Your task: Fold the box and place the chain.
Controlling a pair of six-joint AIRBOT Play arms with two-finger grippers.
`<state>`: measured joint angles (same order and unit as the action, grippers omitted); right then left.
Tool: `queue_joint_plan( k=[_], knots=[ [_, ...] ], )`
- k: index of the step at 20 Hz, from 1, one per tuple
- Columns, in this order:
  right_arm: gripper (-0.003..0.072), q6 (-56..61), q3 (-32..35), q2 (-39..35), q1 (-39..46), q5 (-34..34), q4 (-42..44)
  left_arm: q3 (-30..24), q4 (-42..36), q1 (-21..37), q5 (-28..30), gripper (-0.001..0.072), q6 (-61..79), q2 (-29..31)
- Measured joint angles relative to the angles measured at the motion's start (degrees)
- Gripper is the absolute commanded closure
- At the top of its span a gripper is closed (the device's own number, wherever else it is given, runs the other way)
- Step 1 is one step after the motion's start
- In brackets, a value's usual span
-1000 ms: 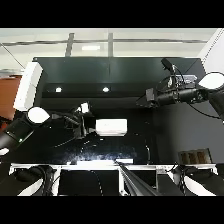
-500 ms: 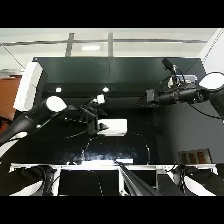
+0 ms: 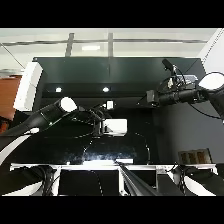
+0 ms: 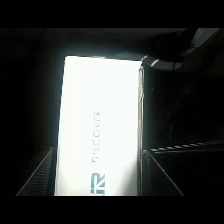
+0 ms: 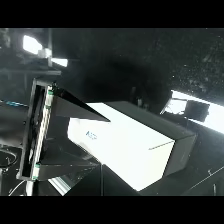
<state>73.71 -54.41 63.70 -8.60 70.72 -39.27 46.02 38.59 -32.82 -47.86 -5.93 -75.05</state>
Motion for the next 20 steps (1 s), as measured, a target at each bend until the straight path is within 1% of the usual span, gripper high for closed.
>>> queue_joint_plan(
  k=[7,14,20],
  knots=[
    [0.0659,0.00,0.00,0.00,0.00,-0.24,-0.28,0.02,0.90,-0.09,0.63,-0.0003,0.15,-0.17],
    [0.0660,0.00,0.00,0.00,0.00,-0.33,-0.35,0.02,1.46,-0.11,-0.26,-0.0003,-0.50,-0.39],
    [0.0660,0.00,0.00,0.00,0.00,-0.42,-0.39,0.04,1.64,-1.22,0.70,-0.0003,-0.98,-2.78]
  ],
)
